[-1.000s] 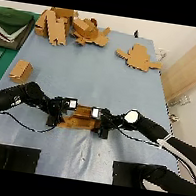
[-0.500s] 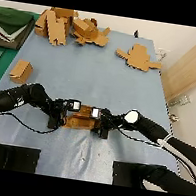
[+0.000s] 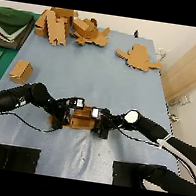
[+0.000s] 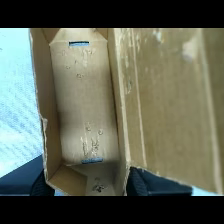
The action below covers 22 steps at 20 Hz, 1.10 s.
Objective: Fold the box.
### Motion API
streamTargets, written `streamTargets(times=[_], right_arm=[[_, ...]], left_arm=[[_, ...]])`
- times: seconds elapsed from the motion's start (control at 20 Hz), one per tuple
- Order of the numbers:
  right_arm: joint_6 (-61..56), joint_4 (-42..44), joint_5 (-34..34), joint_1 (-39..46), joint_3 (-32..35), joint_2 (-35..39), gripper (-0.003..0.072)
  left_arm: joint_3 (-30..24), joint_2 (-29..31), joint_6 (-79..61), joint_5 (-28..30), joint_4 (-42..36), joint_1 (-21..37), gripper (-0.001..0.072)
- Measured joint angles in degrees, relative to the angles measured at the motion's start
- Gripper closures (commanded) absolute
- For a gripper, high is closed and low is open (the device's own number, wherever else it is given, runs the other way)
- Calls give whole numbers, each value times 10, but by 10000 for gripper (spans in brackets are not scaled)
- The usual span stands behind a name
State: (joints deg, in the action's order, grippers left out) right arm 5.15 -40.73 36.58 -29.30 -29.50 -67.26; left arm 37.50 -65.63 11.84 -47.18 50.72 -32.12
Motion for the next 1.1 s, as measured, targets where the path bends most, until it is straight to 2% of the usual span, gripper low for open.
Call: streamTargets(times=[0.1, 0.2, 0.55, 0.95, 1.0, 1.05, 1.1], right_arm=[[0, 0, 0, 0, 0, 0, 171], [0, 0, 0, 0, 0, 0, 172], [0, 0, 0, 0, 0, 0, 171], [0, 0, 0, 0, 0, 0, 172], [0, 0, 0, 0, 0, 0, 172], [0, 0, 0, 0, 0, 0, 172], [0, 0, 0, 0, 0, 0, 172]], left_arm=[[1, 0, 1, -9, -4, -1, 294], [1, 0, 2, -15, -6, -1, 479], [2, 0, 2, -25, -10, -1, 476], [2, 0, 0, 12, -22, -1, 491], [2, 0, 0, 15, -24, -2, 663], [2, 0, 0, 17, -25, -5, 693], [2, 0, -1, 17, -27, -9, 693]])
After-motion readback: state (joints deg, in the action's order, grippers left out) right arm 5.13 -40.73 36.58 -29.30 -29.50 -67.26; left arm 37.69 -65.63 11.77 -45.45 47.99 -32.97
